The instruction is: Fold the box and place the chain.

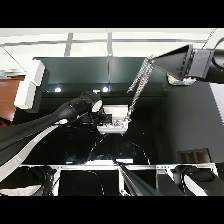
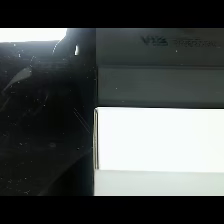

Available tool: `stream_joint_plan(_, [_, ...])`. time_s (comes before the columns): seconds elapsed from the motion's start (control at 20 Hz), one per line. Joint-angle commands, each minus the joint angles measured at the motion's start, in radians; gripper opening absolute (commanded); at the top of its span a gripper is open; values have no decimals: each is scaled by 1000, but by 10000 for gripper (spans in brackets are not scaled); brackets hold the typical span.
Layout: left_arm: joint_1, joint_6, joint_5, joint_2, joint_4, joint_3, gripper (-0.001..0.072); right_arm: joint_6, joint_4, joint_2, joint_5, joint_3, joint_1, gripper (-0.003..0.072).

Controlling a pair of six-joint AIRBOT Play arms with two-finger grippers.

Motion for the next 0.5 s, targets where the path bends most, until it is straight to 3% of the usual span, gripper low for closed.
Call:
stream_joint_plan(0.0, [0,0,0,0,0,0,27,-38,85,7,-168,0,107,21])
stream_joint_plan(0.2, [0,0,0,0,0,0,27,-54,98,7,-257,0,154,21])
stream_joint_plan(0.45, [0,0,0,0,0,0,28,-52,93,-8,-209,-1,154,21])
